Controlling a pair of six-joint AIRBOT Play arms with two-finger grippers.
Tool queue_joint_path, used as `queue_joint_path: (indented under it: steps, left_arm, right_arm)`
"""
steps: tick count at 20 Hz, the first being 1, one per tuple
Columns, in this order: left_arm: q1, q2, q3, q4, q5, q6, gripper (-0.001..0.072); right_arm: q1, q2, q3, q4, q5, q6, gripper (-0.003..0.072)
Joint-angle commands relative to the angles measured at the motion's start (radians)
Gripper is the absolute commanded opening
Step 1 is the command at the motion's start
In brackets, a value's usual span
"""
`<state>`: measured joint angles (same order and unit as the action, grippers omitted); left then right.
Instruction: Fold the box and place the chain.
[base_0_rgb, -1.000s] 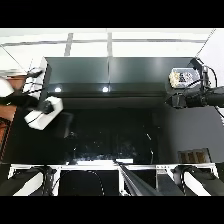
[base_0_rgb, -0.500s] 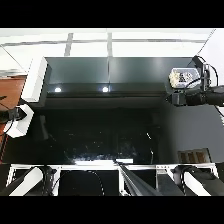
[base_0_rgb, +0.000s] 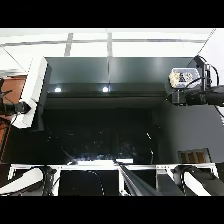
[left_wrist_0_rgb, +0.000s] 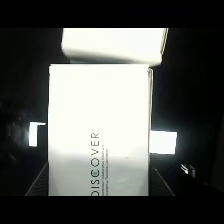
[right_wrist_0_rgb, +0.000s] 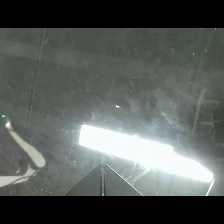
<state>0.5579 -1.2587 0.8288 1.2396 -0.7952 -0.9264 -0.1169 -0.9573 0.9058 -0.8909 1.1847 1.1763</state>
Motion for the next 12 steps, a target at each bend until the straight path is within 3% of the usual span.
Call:
queue_joint_path:
  steps: [1, 2, 3, 4, 8, 10, 11, 12]
  left_arm:
    - [-0.031, -0.064, 0.063, -0.01, 0.031, 0.007, 0.0339]
    - [-0.037, -0.068, 0.076, -0.01, 0.032, 0.007, 0.0422]
    - [-0.045, -0.068, 0.089, -0.01, 0.033, 0.007, 0.0637]
    - [-0.051, -0.066, 0.114, -0.003, 0.023, 0.007, 0.0715]
    - [-0.061, -0.029, 0.274, 0.03, -0.099, -0.02, 0.0714]
    - [-0.061, -0.001, 0.341, -0.022, -0.173, -0.2, 0.0698]
    - [-0.061, 0.017, 0.357, -0.079, -0.225, -0.288, 0.0443]
    - [-0.062, 0.036, 0.354, -0.164, -0.278, -0.3, 0.0019]
  right_arm:
    - [0.001, 0.0, 0.001, 0.0, 0.013, 0.025, 0.0019]
    - [0.001, 0.0, 0.001, 0.0, 0.017, 0.025, 0.0019]
    - [0.001, 0.0, 0.001, 0.0, 0.018, 0.025, 0.0019]
    - [0.001, 0.0, 0.001, 0.0, 0.019, 0.025, 0.0019]
    - [0.001, -0.001, 0.0, 0.0, 0.018, 0.025, 0.0018]
    - [0.01, -0.002, 0.0, 0.0, -0.003, 0.024, 0.0019]
    - [0.028, -0.002, 0.0, 0.0, -0.029, 0.024, 0.0018]
    - [0.06, -0.003, 0.0, 0.0, -0.065, 0.023, 0.0018]
